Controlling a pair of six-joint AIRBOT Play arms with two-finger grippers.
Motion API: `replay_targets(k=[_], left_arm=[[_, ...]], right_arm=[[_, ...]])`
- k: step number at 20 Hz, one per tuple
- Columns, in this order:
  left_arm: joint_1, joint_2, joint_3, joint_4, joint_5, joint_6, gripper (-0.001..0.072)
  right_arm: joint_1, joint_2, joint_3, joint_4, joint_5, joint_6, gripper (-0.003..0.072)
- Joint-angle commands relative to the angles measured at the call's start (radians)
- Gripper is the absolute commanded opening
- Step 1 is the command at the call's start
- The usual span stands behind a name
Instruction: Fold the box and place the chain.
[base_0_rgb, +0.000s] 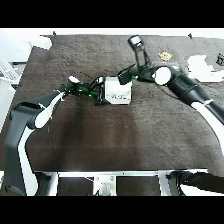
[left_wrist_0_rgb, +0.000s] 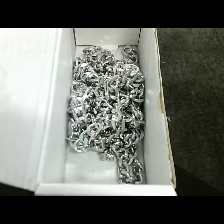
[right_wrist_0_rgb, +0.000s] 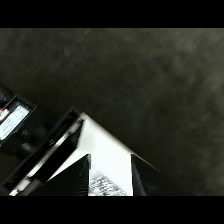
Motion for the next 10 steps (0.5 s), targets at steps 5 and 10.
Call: replay_targets(k=[5,10], left_arm=[[0.001,0.0,0.0,0.001,0.0,0.001,0.0351],[0.001,0.0,0.0,0.001,0.0,0.001,0.035]], right_arm=[[-0.209,-0.012,0.02,0.327,0.005,-0.603,0.0321],[-0.282,-0.127,0.045,0.525,0.189,-0.818,0.0274]])
